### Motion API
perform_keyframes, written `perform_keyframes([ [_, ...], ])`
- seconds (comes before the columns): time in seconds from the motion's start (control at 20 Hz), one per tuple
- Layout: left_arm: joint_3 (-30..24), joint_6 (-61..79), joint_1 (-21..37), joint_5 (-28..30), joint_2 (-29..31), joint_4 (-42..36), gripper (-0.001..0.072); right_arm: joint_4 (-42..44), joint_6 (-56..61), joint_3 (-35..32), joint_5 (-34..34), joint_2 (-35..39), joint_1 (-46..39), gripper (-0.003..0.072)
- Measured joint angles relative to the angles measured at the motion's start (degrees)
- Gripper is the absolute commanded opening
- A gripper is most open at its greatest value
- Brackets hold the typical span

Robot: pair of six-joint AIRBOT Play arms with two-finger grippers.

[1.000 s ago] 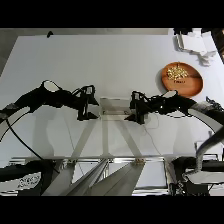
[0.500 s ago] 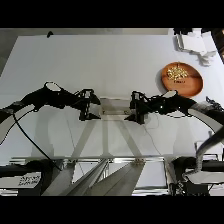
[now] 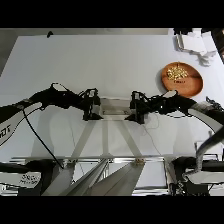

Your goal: Fold the box and place the chain.

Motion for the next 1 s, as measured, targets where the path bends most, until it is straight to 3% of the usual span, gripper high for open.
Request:
perform_keyframes([
  [0.05, 0.02, -0.22, -0.28, 0.24, -0.04, 0.17, 0.0411, 0.00, 0.00, 0.00, -0.11, 0.00, 0.00, 0.0448],
  [0.1, 0.09, -0.39, -0.55, 0.46, -0.09, 0.28, 0.0356, -0.02, -0.02, 0.00, -0.11, 0.00, -0.02, 0.0448],
  [1.0, 0.13, -1.07, -1.31, 1.79, -0.15, 1.53, 0.0349, -0.04, -0.02, 0.00, 0.07, 0.00, -0.02, 0.0448],
])
